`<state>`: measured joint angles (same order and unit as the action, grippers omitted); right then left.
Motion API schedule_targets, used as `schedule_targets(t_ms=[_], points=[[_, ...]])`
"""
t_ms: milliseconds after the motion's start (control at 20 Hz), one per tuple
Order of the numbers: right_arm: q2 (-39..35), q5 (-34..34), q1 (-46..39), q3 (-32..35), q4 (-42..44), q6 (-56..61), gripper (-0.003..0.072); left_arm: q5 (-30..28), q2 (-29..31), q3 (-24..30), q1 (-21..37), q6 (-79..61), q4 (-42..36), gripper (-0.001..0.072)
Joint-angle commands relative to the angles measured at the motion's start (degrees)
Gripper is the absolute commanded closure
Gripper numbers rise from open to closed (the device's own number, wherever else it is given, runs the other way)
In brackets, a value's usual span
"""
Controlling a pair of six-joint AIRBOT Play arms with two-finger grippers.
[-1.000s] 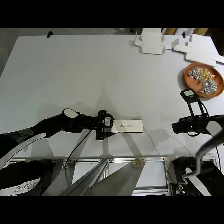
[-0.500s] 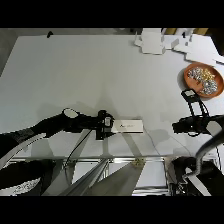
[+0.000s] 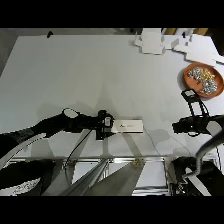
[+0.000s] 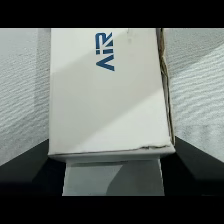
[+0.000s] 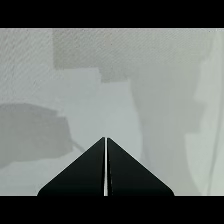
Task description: Fold the box and place the chain.
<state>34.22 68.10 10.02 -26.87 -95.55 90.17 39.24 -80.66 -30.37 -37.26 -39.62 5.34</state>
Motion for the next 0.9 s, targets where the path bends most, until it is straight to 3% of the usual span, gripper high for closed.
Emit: schedule_targets(t_ms=[0, 250, 500, 600, 700, 850], points=[[-0.1, 0.0, 0.0, 0.0, 0.0, 0.0, 0.0666, 0.1, 0.0, 0.0, 0.0, 0.0, 0.0, 0.0698], [-0.1, 0.0, 0.0, 0.0, 0.0, 0.0, 0.0666, -0.1, 0.5, 0.0, 0.1, 0.0, 0.0, 0.0700], [-0.1, 0.0, 0.0, 0.0, 0.0, 0.0, 0.0666, -11.6, 10.6, 0.0, 5.0, 18.6, 1.4, 0.0694], [-0.1, 0.0, 0.0, 0.0, 0.0, 0.0, 0.0666, -15.0, 17.2, 0.0, 10.4, 28.9, 6.8, 0.0606], [0.0, 0.0, 0.0, 0.0, 0.0, 0.0, 0.0666, -15.5, 24.3, 0.0, 17.5, 41.5, 14.1, 0.0416], [-0.1, 0.0, 0.0, 0.0, 0.0, 0.0, 0.0666, -14.5, 32.3, 0.0, 30.2, 64.0, 28.8, 0.0388]])
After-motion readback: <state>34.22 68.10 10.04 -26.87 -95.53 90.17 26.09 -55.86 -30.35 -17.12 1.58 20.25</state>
